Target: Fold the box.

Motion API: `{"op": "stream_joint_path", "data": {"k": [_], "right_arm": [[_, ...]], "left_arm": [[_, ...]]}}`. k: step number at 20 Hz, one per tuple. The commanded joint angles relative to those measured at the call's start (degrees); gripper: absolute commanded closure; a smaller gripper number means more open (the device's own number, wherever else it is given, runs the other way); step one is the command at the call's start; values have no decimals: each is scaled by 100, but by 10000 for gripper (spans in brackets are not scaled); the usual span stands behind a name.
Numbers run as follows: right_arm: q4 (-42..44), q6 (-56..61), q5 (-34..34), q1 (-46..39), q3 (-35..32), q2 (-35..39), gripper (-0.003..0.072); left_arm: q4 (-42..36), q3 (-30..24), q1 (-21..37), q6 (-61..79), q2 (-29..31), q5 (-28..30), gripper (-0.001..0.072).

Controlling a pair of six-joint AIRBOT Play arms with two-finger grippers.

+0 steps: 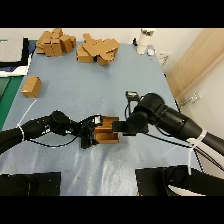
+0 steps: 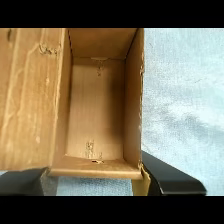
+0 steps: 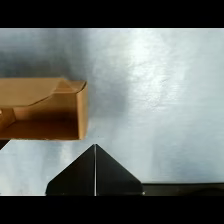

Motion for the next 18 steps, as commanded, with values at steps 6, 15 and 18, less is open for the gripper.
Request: {"op": "stream_joint_path", "data": {"k": [6,15,18], "right_arm": [[3866,-5670,800,-3296,-116,-1574,685],[6282,-9020,706,-3541,35,-2623,685],[6284,-9551,785,-3204,-278,-2100,685]], "left_arm": [[2,4,0,2,4,-2,112],[2,4,0,2,4,0,112],[2,4,0,2,4,4,112]]}}
